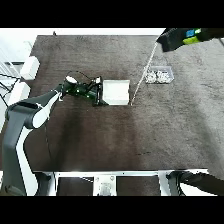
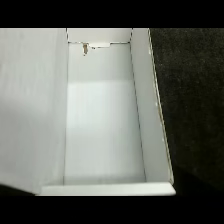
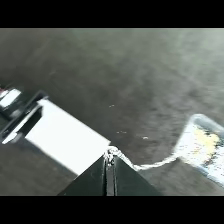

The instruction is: Fold the box and place the chain.

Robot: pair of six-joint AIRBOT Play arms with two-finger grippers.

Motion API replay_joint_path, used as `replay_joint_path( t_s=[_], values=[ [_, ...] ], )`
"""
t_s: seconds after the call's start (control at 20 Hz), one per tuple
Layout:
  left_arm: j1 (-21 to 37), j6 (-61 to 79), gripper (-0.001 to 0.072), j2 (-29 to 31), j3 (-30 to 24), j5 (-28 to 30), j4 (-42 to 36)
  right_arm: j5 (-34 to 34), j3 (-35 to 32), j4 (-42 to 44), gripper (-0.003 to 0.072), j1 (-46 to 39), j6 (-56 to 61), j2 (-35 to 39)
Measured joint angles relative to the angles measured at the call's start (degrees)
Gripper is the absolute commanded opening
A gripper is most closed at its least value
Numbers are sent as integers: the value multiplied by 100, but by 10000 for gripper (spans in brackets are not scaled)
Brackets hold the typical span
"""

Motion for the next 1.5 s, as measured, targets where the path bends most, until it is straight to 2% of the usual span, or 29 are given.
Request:
replay_joint_path(
  t_s=[0.2,0.55,0.8,1.05,1.5],
  values=[
    [0,0,453,0,0,0,-2,-385,-295,15,17,391,7,11],
    [0,0,453,0,0,0,0,-911,-415,63,17,671,151,-63],
    [0,0,453,0,0,0,0,-1071,-476,118,18,817,179,-391],
    [0,2,454,0,0,0,0,-1121,-964,175,17,879,267,-649],
    [0,0,453,0,0,0,0,-1174,-898,-914,17,879,487,-286]
  ],
)
